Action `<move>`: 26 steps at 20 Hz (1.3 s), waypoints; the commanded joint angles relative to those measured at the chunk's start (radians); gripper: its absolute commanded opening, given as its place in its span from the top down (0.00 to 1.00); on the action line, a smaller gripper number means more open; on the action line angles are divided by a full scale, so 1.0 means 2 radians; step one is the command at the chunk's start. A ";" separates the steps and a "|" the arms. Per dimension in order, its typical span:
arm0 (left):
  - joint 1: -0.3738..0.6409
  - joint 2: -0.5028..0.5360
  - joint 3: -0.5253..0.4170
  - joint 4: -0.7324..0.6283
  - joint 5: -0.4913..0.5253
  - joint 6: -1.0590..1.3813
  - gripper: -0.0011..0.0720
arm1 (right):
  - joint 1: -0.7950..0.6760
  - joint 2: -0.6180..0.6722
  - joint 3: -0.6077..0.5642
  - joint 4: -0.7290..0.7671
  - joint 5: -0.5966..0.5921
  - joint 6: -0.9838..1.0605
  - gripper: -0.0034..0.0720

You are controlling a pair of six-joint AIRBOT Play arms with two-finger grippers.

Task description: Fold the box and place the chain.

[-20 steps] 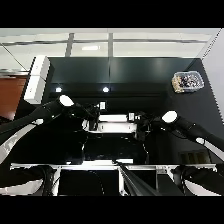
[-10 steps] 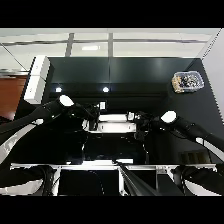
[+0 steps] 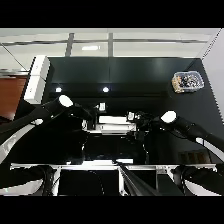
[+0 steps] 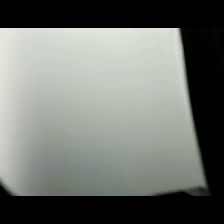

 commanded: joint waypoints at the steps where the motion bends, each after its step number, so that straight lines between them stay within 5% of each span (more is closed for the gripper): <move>1: 0.004 0.030 0.007 0.038 -0.008 -0.038 0.30 | 0.000 0.000 0.001 0.000 -0.001 0.000 0.32; 2: 0.007 0.047 0.009 0.068 -0.008 -0.065 0.09 | 0.000 0.000 0.001 0.000 -0.001 0.000 0.32; 3: 0.009 0.068 0.011 0.102 -0.009 -0.101 0.02 | 0.000 0.000 0.001 0.000 -0.001 0.000 0.32; 7: 0.013 0.157 0.011 0.218 -0.047 -0.239 0.04 | 0.000 0.000 0.001 -0.002 0.001 0.000 0.33; 9: 0.012 0.179 0.011 0.226 -0.093 -0.331 0.09 | 0.000 0.000 0.001 -0.003 0.006 -0.002 0.63; 10: 0.012 0.180 0.011 0.221 -0.122 -0.373 0.30 | 0.000 0.000 0.001 -0.004 0.007 -0.003 0.70; 12: 0.009 0.176 0.000 0.174 -0.170 -0.410 0.94 | 0.002 0.000 0.001 -0.006 0.007 -0.004 0.70; 13: 0.004 0.174 -0.012 0.137 -0.176 -0.412 0.95 | 0.002 0.000 0.001 -0.006 0.007 -0.004 0.70; 15: -0.010 0.174 -0.045 0.047 -0.133 -0.411 0.95 | 0.002 0.000 0.001 -0.006 0.007 -0.004 0.70; 20: -0.016 0.167 -0.090 -0.159 0.105 -0.327 0.94 | 0.002 0.000 0.001 -0.006 0.007 -0.004 0.70; 23: -0.023 0.126 -0.077 -0.132 0.166 -0.282 0.95 | 0.002 0.000 0.001 -0.006 0.006 -0.004 0.70; 26: -0.022 0.064 -0.039 -0.008 0.101 -0.339 0.95 | 0.002 0.000 0.001 -0.006 0.006 -0.004 0.70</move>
